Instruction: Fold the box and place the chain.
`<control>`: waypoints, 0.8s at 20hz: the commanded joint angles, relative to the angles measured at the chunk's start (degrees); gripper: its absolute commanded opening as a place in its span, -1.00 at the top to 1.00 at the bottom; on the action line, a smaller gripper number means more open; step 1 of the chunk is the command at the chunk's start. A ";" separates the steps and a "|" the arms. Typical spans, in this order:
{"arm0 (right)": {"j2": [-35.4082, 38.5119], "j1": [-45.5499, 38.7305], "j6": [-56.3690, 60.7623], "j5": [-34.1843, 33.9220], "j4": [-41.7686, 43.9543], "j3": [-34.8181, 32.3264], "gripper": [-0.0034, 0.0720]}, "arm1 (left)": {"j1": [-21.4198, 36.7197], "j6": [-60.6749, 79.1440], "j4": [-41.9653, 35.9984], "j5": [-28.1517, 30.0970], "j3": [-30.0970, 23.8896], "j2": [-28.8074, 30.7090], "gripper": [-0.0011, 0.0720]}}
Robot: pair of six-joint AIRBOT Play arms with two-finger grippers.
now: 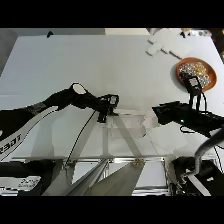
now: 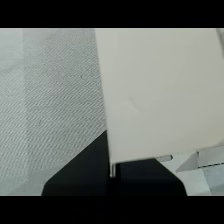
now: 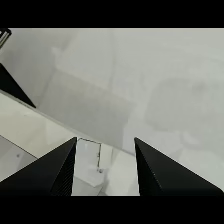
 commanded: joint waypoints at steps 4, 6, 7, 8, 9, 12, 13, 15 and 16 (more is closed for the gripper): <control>0.04 0.02 -0.02 0.31 0.04 0.07 -0.17 | 0.04 -0.13 -0.13 0.02 -0.02 0.00 0.94; 0.04 0.04 -2.40 1.79 0.09 0.07 0.28 | 0.04 -0.13 -0.13 0.02 0.00 0.00 0.94; 0.04 0.04 -5.35 3.13 0.15 0.07 0.68 | 0.04 -0.13 -0.13 0.00 -0.02 0.00 0.94; 0.04 0.04 -8.83 4.70 0.22 0.07 0.87 | 0.04 -0.13 -0.11 0.02 -0.02 0.00 0.94; 0.04 0.04 -13.20 6.54 0.87 0.07 0.87 | 0.04 -0.13 -0.13 0.02 -0.02 0.00 0.94; 0.00 0.04 -38.36 18.36 11.19 0.02 0.87 | 0.04 -0.11 -0.13 0.02 -0.02 0.00 0.94; -0.26 0.04 -44.22 21.53 12.98 -0.11 0.87 | 0.04 -0.13 -0.13 0.00 -0.02 0.00 0.94; -1.84 0.04 -51.52 25.62 10.91 -0.22 0.87 | 0.04 -0.11 -0.13 0.02 0.00 0.00 0.94; -2.73 0.04 -52.59 25.97 9.31 -0.24 0.87 | 0.04 -0.13 -0.13 0.00 0.00 0.00 0.94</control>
